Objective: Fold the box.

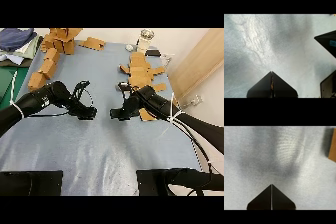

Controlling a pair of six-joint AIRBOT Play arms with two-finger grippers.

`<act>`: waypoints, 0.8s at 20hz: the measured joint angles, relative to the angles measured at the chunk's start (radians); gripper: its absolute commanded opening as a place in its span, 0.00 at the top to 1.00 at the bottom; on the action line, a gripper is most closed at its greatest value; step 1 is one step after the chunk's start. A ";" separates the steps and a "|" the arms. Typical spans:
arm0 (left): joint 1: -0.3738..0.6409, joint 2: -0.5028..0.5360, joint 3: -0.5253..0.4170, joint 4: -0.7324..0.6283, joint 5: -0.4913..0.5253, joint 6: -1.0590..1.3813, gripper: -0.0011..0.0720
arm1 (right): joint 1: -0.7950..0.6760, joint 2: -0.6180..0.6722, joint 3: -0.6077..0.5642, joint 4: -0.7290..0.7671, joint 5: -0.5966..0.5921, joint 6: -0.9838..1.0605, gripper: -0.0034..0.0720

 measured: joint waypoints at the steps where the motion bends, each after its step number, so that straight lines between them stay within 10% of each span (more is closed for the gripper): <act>1: 0.000 0.000 0.000 0.000 0.000 0.000 0.97 | 0.000 0.000 0.000 0.000 0.000 0.000 0.95; 16: 0.000 0.000 0.000 -0.001 0.002 0.000 0.96 | -0.004 -0.004 0.005 0.002 0.041 0.015 0.95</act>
